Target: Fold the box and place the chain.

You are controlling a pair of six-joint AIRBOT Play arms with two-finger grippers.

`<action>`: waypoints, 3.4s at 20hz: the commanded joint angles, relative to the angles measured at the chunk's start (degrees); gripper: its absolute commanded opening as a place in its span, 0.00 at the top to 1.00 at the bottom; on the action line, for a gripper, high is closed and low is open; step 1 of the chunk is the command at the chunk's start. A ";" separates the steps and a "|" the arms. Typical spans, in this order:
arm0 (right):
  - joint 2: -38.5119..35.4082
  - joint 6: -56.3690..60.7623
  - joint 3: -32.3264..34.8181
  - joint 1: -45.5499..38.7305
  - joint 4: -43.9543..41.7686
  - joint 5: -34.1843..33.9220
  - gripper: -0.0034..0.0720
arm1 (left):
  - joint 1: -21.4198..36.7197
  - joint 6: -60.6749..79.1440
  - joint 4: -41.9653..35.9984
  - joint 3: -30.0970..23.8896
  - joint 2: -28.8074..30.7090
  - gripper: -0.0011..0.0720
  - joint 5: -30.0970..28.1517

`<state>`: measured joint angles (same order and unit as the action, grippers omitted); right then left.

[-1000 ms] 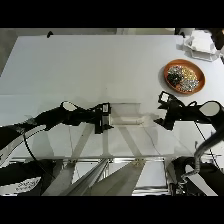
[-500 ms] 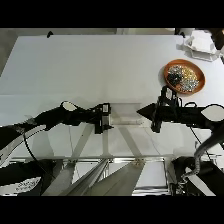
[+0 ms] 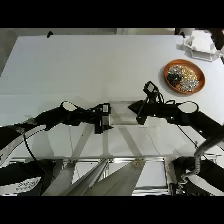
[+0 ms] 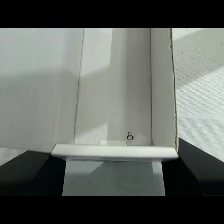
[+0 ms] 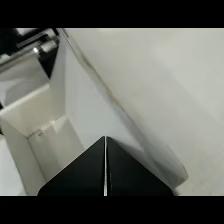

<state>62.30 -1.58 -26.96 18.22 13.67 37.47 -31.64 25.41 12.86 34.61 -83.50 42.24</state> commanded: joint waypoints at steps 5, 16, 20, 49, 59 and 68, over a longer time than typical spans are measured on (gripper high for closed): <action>8.07 0.26 -0.02 0.35 -0.31 -3.91 0.94 | 0.00 0.02 0.00 -0.02 0.00 0.42 -0.02; 3.89 -1.95 -0.11 0.35 -4.44 -3.26 0.94 | 0.00 0.02 0.00 -0.02 0.00 0.42 -0.02; -0.37 -1.92 -0.13 0.33 1.53 1.09 0.94 | 0.00 0.02 0.00 -0.02 0.00 0.42 -0.02; 1.40 -18.62 0.11 -13.22 27.91 15.89 0.18 | 0.00 0.02 0.00 -0.02 0.00 0.42 -0.02; 1.51 -18.40 0.11 -11.39 28.15 16.79 0.40 | 0.00 0.02 0.00 -0.02 0.00 0.42 -0.02; 1.51 -18.40 0.11 -8.79 28.02 14.27 0.57 | 0.00 0.02 0.00 -0.02 0.00 0.42 -0.02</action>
<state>63.77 -19.99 -26.89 8.08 41.78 53.74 -31.64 25.43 12.86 34.61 -83.50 42.22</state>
